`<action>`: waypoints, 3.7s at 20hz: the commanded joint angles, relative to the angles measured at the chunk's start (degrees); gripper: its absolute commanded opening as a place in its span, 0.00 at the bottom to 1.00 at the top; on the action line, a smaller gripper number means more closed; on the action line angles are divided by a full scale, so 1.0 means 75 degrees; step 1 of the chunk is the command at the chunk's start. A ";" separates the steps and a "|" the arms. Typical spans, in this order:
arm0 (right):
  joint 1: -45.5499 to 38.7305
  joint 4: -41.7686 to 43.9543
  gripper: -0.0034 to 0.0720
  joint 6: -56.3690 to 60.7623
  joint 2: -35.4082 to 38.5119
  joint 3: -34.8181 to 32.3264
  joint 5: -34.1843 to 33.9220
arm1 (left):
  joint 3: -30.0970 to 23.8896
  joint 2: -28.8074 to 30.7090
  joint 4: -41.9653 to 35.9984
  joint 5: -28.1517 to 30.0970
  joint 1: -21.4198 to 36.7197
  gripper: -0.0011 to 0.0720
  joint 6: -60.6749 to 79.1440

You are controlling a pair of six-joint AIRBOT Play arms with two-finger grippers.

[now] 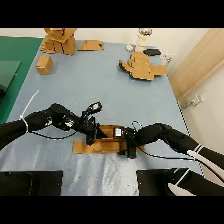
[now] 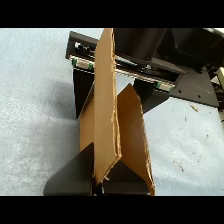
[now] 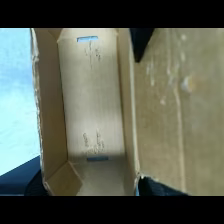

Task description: Fold the box.

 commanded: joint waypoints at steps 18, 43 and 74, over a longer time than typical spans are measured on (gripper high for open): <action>0.0134 -0.0134 0.84 0.0003 -0.0146 0.0009 0.0248 | 0.0006 -0.0006 0.0003 0.0000 0.0000 0.03 0.0003; 0.0137 -0.0134 0.84 0.0003 -0.0146 0.0009 0.0213 | 0.0006 -0.0006 0.0000 -0.0050 -0.0003 0.04 -0.0055; 0.0131 -0.0163 0.84 0.0003 -0.0146 0.0009 0.0195 | 0.0105 0.2264 0.1883 0.1335 -0.1032 0.03 -1.0762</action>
